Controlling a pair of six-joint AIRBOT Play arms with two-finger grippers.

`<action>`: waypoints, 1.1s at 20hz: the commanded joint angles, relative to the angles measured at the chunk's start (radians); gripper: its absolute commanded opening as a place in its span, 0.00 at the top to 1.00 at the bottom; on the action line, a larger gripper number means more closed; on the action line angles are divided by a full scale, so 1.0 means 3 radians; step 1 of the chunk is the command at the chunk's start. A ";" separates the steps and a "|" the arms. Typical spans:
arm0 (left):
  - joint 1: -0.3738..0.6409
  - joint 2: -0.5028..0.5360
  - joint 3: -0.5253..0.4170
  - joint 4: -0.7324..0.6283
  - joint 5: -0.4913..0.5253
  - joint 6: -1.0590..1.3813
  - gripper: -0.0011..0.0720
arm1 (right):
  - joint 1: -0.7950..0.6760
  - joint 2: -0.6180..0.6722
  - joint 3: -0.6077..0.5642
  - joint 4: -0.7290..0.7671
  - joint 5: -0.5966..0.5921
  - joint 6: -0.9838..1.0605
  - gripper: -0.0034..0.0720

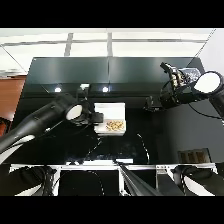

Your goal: Fold the box and place the chain.

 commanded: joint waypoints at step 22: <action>0.1563 0.0379 -0.1394 -0.2953 0.0562 0.8008 0.01 | 0.0018 0.0001 -0.0001 -0.0004 -0.0069 0.0106 0.60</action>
